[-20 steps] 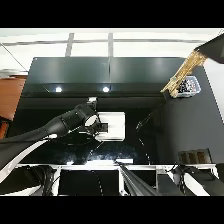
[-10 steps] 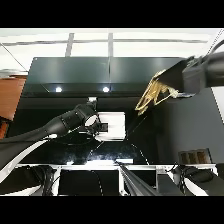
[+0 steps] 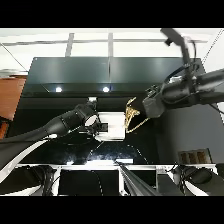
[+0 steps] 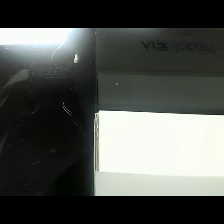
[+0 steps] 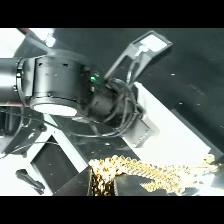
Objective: Fold the box and place the chain.
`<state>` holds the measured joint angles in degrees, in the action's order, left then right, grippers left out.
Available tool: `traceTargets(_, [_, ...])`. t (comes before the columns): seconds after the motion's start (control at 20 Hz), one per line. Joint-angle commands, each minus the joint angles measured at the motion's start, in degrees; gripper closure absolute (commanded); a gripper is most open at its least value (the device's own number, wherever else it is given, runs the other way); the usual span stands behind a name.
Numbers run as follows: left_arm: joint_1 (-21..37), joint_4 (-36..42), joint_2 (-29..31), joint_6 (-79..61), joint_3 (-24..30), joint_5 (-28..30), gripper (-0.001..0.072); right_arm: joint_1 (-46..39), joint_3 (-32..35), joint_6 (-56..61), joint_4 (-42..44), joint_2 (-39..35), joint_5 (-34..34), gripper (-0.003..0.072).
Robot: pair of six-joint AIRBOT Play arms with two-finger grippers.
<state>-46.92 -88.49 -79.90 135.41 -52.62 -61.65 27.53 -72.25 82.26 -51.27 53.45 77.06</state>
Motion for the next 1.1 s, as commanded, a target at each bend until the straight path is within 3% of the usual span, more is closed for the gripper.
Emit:
traceTargets(0.0, [0.0, 0.0, 0.0, 0.0, 0.0, -0.1, 0.068, 3.3, 2.6, 0.0, 0.7, 0.1, -4.0, 0.0664])
traceTargets(0.75, [0.0, 0.0, 0.0, 0.0, 0.0, -0.1, 0.0679, 7.6, 14.4, -0.4, 0.2, 8.7, -16.9, 0.0663])
traceTargets(0.8, [0.0, 0.0, 0.0, 0.0, 0.0, -0.1, 0.068, 7.6, 14.4, -0.4, 0.2, 9.0, -16.9, 0.0622])
traceTargets(0.85, [0.0, 0.0, 0.0, 0.1, 0.0, -0.1, 0.068, 7.3, 14.3, -0.4, 0.1, 8.9, -16.5, 0.0304])
traceTargets(0.9, [0.0, 0.0, 0.0, 0.1, 0.0, -0.1, 0.068, 6.3, 14.3, -0.4, 0.1, 8.4, -15.5, 0.004])
traceTargets(1.05, [0.0, 0.0, 0.0, 0.1, 0.0, -0.1, 0.068, -1.7, 14.3, -3.6, -1.8, 4.8, -8.8, 0.0035])
